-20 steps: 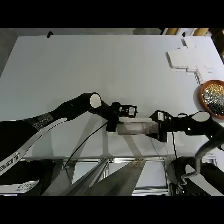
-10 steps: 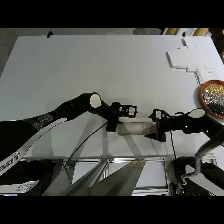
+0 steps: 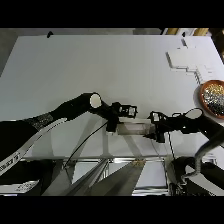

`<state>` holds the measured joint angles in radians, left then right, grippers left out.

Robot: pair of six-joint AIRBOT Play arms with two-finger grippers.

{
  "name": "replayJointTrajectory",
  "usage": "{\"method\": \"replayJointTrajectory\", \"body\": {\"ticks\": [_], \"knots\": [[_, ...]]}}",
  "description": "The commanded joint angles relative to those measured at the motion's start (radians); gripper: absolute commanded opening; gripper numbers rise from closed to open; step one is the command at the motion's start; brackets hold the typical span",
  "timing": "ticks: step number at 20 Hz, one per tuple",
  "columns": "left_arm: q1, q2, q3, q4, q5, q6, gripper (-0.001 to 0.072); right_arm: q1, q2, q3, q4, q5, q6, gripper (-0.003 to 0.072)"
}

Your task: Fold the box and place the chain.

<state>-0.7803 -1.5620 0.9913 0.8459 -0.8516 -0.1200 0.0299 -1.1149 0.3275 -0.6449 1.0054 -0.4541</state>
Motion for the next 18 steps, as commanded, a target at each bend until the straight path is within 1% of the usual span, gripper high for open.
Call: {"method": "replayJointTrajectory", "body": {"ticks": [1,9,10,13,18], "knots": [[0.000,0.001,0.000,0.000,0.001,0.000,0.0012,0.002,-0.001,-0.004,-0.010,-0.013,0.000,0.0550],[0.000,0.001,0.000,0.000,0.002,0.000,0.0012,0.002,-0.001,-0.011,-0.007,-0.031,0.000,0.0546],[0.000,0.001,0.000,0.000,0.001,0.000,0.0012,0.002,-0.001,-0.011,-0.007,-0.032,0.000,0.0536],[0.000,0.001,0.000,0.000,0.001,0.000,0.0012,0.023,-0.001,-0.011,-0.005,-0.053,0.000,0.0536],[0.000,0.001,0.000,0.000,0.001,0.000,0.0012,0.033,-0.001,-0.011,-0.006,-0.053,0.000,0.0536]]}}
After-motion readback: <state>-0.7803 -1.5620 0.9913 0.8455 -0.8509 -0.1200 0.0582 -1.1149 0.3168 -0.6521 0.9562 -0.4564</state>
